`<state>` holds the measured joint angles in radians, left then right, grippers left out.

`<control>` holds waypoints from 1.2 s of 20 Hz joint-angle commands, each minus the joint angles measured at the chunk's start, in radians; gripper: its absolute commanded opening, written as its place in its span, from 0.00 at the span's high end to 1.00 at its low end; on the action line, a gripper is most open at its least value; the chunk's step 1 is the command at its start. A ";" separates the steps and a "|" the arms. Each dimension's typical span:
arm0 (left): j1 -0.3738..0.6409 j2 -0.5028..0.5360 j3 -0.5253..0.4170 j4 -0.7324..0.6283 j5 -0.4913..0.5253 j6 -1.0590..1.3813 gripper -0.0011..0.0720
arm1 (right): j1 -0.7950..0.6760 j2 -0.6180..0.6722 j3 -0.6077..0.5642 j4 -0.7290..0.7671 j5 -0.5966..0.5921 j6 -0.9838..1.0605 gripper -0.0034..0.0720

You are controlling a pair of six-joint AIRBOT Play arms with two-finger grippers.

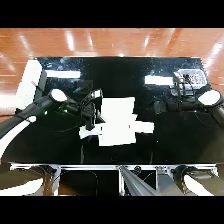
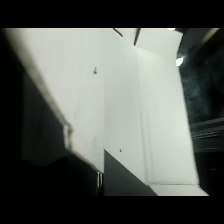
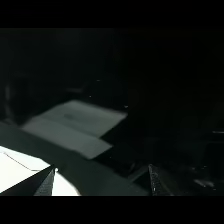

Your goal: Fold the box and place the chain.

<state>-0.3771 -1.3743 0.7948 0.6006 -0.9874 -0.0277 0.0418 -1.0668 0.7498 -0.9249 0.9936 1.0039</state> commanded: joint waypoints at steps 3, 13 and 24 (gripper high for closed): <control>-0.026 0.042 -0.092 0.002 0.280 0.185 0.96 | -0.021 0.000 0.025 -0.023 0.019 -0.016 0.01; -0.066 0.042 -0.102 0.057 0.354 0.337 0.96 | -0.021 0.000 0.025 -0.037 0.004 -0.025 0.01; -0.081 0.042 -0.103 0.074 0.400 0.296 0.95 | -0.021 0.000 0.025 -0.060 0.017 -0.046 0.01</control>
<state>-0.4576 -1.3327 0.6918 0.6731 -0.6361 0.2737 0.0212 -1.0668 0.7738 -0.9726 1.0042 0.9619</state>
